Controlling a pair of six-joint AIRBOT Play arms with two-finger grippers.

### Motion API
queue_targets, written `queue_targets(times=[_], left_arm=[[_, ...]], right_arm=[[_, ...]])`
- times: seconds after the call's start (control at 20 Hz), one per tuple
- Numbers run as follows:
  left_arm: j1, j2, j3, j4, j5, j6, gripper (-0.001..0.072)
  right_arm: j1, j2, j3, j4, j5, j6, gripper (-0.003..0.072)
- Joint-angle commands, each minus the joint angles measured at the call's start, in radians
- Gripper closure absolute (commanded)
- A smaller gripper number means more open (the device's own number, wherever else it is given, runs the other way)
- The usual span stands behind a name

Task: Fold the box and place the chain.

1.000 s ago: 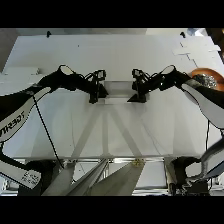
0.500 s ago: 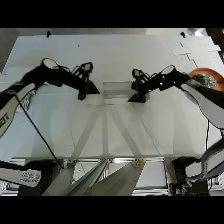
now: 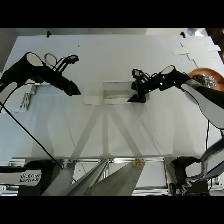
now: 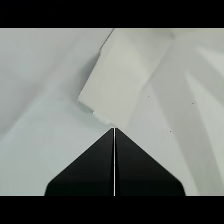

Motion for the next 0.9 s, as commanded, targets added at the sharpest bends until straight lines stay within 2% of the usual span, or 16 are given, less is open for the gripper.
queue_targets(times=[0.0,0.2,0.5,0.85], left_arm=[[0.000,-0.012,-0.001,0.086,0.058,-0.243,0.0704],[-0.034,-0.045,-0.003,0.143,0.134,-0.391,0.0704],[-0.096,-0.123,-0.003,0.106,0.132,-0.390,0.0704],[-0.098,-0.124,-0.003,-0.016,0.098,-0.310,0.0704]], right_arm=[[0.000,0.000,0.000,0.000,0.000,0.000,0.0193],[0.000,0.000,0.000,0.000,0.000,0.000,0.0193],[0.000,0.000,0.000,0.000,0.000,0.000,0.0193],[0.000,0.000,0.000,0.000,0.000,0.000,0.0193]])
